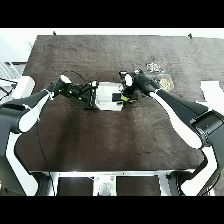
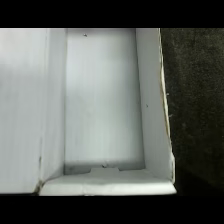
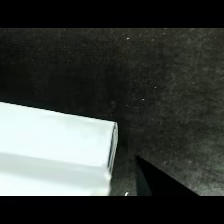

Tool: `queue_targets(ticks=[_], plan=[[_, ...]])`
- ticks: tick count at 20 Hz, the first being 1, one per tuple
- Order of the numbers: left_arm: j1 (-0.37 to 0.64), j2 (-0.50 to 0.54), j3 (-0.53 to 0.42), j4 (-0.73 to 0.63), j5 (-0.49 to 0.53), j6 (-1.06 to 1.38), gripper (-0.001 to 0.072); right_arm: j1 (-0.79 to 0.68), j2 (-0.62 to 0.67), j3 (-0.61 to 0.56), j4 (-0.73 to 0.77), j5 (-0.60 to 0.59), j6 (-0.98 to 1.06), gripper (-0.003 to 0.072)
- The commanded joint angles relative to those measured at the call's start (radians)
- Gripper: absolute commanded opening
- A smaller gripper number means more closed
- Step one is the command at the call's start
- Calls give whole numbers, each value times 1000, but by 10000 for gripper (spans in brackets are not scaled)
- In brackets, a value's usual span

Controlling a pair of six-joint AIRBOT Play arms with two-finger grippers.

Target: Fold the box and place the chain.

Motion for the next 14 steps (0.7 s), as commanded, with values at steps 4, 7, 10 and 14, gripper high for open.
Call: queue_targets(ticks=[4,7,10,14], plan=[[0,0,0,0,0,1,348,0,-9,9,-26,6,54,225],[0,0,0,0,0,1,348,5,-9,36,-25,13,54,18],[0,0,0,0,0,1,348,8,-9,45,-26,32,54,18],[0,0,0,0,0,1,348,8,-9,45,-26,31,54,263]])
